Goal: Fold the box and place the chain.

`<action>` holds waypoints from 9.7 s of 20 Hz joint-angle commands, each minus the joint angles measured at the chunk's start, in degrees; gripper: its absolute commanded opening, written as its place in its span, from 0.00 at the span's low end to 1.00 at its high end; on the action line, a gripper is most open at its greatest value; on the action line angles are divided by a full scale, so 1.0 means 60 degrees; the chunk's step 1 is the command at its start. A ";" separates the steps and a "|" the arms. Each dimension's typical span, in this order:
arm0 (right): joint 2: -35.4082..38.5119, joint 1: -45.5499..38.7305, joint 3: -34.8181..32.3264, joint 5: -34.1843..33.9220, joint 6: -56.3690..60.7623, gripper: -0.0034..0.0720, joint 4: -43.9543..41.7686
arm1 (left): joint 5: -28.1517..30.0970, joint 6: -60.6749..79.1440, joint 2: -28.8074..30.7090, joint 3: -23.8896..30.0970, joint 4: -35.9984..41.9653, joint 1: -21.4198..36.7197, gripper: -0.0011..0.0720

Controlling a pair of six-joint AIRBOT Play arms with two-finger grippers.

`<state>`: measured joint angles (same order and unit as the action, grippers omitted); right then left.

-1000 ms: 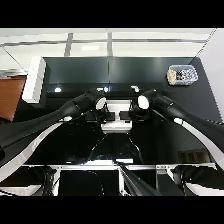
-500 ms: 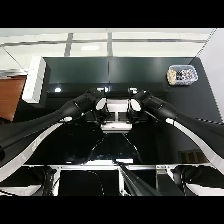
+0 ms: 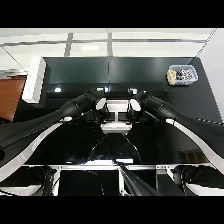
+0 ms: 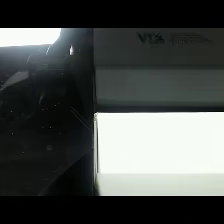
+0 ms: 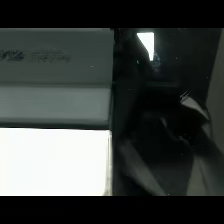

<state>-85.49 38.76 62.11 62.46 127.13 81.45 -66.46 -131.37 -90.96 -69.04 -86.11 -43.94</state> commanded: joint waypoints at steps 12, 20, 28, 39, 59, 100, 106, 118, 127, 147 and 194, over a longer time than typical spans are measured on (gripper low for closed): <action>0.2393 -0.4408 0.0047 -0.2510 -0.0907 0.99 0.5803 | -0.0007 -0.0004 0.0004 -0.0004 0.0000 0.0004 0.05; -0.3297 -0.8247 0.6441 0.0076 -0.0907 0.98 0.2437 | -0.0007 -0.0004 0.0004 -0.0004 0.0000 0.0004 0.05; -0.5792 -0.8546 0.9573 0.1045 -0.0433 0.89 0.2455 | -0.0033 -0.0004 0.0004 -0.0004 0.0000 0.0000 0.05; -0.6091 -0.8612 0.9541 0.0849 -0.1264 0.06 0.2182 | -0.0259 -0.0004 0.0004 -0.0004 0.0000 0.0000 0.05; 0.4528 -0.8109 0.6244 0.4692 -0.7286 0.06 -0.4102 | -0.0255 -0.0004 0.0004 -0.0004 0.0007 0.0000 0.05; 0.4233 -0.2361 -0.1300 -0.0940 -0.6481 0.06 -0.6524 | -0.0262 -0.0004 0.0004 -0.0004 0.0007 0.0000 0.05; 0.3621 -0.2342 -0.1883 -0.1450 -0.6513 0.06 -0.6240 | -0.0262 -0.0004 0.0004 -0.0004 0.0007 0.0000 0.05; 0.4925 -0.4936 -0.1687 0.1315 -0.6874 0.46 -0.2579 | -0.0240 -0.0004 0.0000 0.0000 -0.0026 0.0000 0.05; 0.5038 -0.5912 -0.1694 0.1632 -0.7238 0.46 -0.1818 | 0.0051 -0.0182 0.0699 -0.0193 -0.0204 -0.0117 0.89; 0.5027 -0.5909 -0.1694 0.0699 -0.8127 0.46 -0.1836 | 0.2605 2.1074 0.4320 0.5923 0.7584 0.4495 1.00; 0.0164 -0.4532 0.0364 0.1872 -1.4724 0.85 -0.6390 | 0.2903 2.4574 0.1909 0.4681 0.9001 0.3493 0.52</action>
<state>-85.54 11.25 63.29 65.49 51.27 43.57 -49.06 16.10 -79.46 -40.93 -32.10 -22.98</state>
